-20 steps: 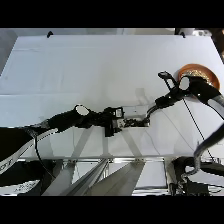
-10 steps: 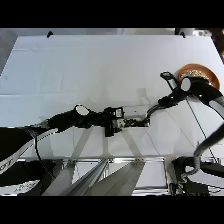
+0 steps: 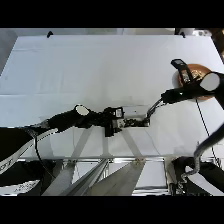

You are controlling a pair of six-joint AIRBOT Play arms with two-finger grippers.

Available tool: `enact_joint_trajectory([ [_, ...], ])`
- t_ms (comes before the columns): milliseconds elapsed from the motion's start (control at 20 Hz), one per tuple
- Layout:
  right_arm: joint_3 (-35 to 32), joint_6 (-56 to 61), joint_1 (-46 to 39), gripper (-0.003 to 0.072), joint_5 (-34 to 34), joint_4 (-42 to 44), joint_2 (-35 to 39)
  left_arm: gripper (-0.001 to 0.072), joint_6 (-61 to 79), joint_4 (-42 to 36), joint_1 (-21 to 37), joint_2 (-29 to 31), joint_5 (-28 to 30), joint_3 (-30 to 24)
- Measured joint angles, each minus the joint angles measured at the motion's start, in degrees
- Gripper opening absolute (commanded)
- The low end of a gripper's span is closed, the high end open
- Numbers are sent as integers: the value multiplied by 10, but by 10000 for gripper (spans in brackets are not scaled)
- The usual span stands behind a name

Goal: Fold the box and place the chain.

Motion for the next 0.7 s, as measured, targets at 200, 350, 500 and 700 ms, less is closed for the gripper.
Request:
enact_joint_trajectory([
  [200, 0, -10, 0, 18, 53, 36, 112, 136, 0, 0, 0, 0, -2, 0],
  [350, 0, -12, 0, 18, 92, 53, 191, 136, 0, 0, 0, 0, -3, 0],
  [500, 0, -14, 0, 18, 111, 96, 251, 136, 0, 0, 0, 0, -4, 0],
  [700, 0, -40, 0, 19, 113, 192, 291, 136, 0, 0, 0, 0, -4, 0],
])
